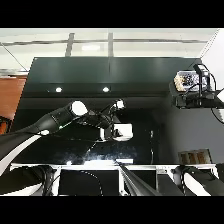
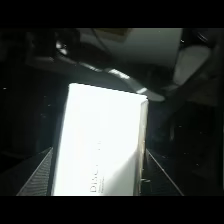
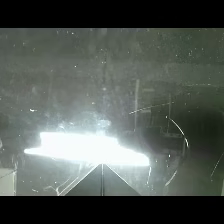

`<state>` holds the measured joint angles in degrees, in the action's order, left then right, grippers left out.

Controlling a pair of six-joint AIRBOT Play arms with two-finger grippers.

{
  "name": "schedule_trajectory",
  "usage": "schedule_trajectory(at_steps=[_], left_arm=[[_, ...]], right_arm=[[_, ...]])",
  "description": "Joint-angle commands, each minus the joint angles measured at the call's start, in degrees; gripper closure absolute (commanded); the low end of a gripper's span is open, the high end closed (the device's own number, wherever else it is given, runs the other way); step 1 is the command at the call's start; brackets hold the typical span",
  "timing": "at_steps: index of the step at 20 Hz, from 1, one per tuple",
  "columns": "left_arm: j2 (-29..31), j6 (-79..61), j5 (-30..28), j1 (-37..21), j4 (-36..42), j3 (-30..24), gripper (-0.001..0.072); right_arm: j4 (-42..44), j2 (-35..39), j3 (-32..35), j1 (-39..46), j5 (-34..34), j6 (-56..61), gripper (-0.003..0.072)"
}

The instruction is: Fold the box and place the chain.

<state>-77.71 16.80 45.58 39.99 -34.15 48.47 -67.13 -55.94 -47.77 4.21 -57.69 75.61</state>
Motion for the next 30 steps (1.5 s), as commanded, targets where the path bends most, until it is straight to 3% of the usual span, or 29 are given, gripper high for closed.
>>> schedule_trajectory(at_steps=[1, 12, 17, 20, 26, 27, 29, 30], left_arm=[[-0.2, 0.3, 0.5, 0.0, -0.4, 0.1, -0.0003], [-0.2, 0.2, 2.7, 0.0, -2.1, 0.1, -0.0003], [-0.3, 0.3, 2.3, 2.3, -9.6, 0.1, -0.0004], [-1.4, 0.4, 0.2, 5.3, -14.7, 0.1, -0.0004], [-2.9, 0.4, -4.7, 7.0, -17.0, 0.1, -0.0001], [-2.8, 0.4, -4.4, 7.1, -17.5, 0.1, 0.0033], [-2.2, 1.7, -4.5, 6.7, -17.6, 0.1, 0.0377], [-1.6, 4.8, -4.4, 5.9, -17.8, 0.5, 0.0439]], right_arm=[[0.0, 0.0, 0.0, 0.0, 1.0, -0.6, 0.0684], [0.0, 0.0, 0.0, 0.0, 1.4, -1.0, 0.0684], [0.0, 0.0, 0.0, 0.0, 1.4, -1.0, 0.0684], [0.0, 0.0, 0.0, 0.0, 1.4, -1.0, 0.0684], [0.0, 0.0, 0.0, 0.0, 1.3, -1.0, 0.0683], [0.0, 0.0, 0.0, 0.0, 1.4, -1.0, 0.0683], [0.0, 0.0, 0.0, 0.0, 1.3, -1.0, 0.0683], [0.0, 0.0, 0.0, 0.0, 1.3, -1.0, 0.0684]])
